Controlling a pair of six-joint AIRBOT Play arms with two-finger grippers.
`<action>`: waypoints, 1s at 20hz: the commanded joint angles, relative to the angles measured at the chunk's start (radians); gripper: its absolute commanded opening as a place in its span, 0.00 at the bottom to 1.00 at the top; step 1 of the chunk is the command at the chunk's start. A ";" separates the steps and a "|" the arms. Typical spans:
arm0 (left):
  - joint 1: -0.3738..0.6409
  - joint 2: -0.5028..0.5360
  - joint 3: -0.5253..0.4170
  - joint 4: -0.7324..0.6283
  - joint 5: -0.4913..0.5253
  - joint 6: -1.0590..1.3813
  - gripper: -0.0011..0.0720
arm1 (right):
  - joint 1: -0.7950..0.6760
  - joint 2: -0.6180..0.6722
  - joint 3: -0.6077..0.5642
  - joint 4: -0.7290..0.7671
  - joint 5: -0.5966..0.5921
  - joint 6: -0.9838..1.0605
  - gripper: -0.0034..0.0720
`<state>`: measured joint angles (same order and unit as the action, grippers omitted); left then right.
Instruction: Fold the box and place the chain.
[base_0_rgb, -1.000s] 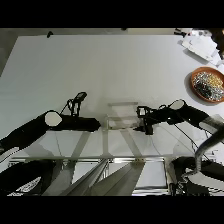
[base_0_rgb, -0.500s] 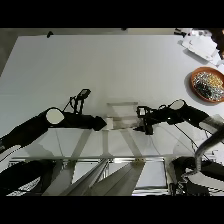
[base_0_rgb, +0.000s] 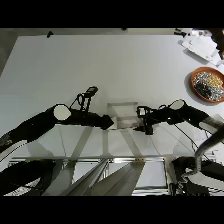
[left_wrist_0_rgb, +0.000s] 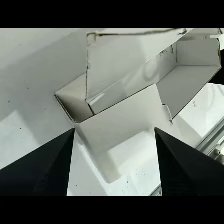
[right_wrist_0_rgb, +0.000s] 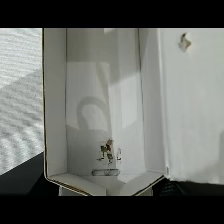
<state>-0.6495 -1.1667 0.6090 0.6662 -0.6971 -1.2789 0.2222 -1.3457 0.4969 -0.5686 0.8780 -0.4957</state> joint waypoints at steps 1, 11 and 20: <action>-0.016 -0.024 0.013 0.003 -0.003 -0.002 0.78 | 0.000 -0.001 0.001 0.000 0.000 0.000 0.58; -0.051 -0.100 0.099 0.134 -0.028 -0.144 0.78 | 0.000 -0.001 0.001 0.000 0.000 0.000 0.58; -0.064 -0.106 0.207 0.353 -0.146 -0.403 0.78 | 0.000 -0.001 0.001 0.000 0.001 0.000 0.58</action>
<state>-0.7052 -1.2682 0.7715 0.9363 -0.8066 -1.5917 0.2222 -1.3457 0.4969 -0.5686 0.8780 -0.4961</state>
